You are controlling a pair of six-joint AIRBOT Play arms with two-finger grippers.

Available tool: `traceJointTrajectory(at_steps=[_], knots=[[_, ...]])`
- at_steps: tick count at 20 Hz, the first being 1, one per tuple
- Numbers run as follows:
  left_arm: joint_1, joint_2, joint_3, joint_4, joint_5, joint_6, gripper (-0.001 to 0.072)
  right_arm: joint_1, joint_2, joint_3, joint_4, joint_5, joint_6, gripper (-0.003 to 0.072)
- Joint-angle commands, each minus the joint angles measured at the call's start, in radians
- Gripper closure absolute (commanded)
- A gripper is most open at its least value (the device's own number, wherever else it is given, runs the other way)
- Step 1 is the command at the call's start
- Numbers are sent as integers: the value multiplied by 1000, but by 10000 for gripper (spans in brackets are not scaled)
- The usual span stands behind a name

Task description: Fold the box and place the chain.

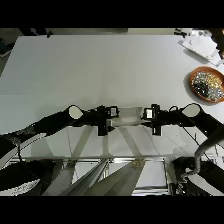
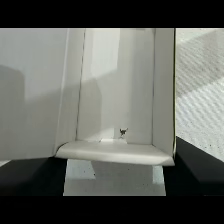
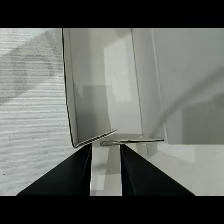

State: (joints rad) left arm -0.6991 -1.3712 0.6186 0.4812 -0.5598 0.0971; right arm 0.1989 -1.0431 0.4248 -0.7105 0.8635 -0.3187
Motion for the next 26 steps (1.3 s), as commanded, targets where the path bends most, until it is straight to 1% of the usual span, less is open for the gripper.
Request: traceJointTrajectory(at_steps=[1, 3, 6, 8, 10, 11, 12, 14, 15, 16, 18, 19, 23, 25, 26], knots=[[-1, -1, 0, -1, 2, 0, 355, 18, -7, -1, -34, -21, 18, 511], [-1, -1, 0, -1, 2, 0, 355, 6, -2, 0, -111, -37, 69, 512], [-1, -1, 0, -1, 2, 0, 355, -58, 22, 1, -217, -40, 130, 512], [-1, -1, 0, -1, 2, 0, 355, -109, 70, 1, -228, -39, 151, 511], [-1, -1, 0, -1, 2, 0, 355, -129, 149, 1, -223, -34, 154, 511], [-1, -1, 0, -1, 2, 0, 355, -128, 189, 1, -203, -21, 153, 512], [-1, -1, 0, -1, 2, 0, 355, -128, 219, 1, -143, 8, 149, 518], [-1, -1, 0, -1, 2, 0, 356, -112, 230, 1, -4, 92, 77, 673], [-1, -1, 0, -1, 2, 0, 356, -88, 224, 1, 74, 94, 29, 674], [-1, -1, 0, -1, 2, 0, 356, -61, 209, 2, 150, 84, 5, 674], [-1, -1, 0, -1, 2, 0, 356, -18, 140, 17, 235, 43, -4, 674], [-1, -1, 0, -1, 2, 0, 356, -8, 89, 37, 252, 21, 12, 674], [-1, -1, 0, -1, 2, 0, 356, -8, -104, 179, 270, -5, 219, 674], [-1, -1, 0, -1, 2, 0, 356, -8, -159, 219, 265, -43, 292, 674], [-1, -1, 0, -1, 2, 0, 356, -8, -172, 220, 255, -68, 326, 674]])
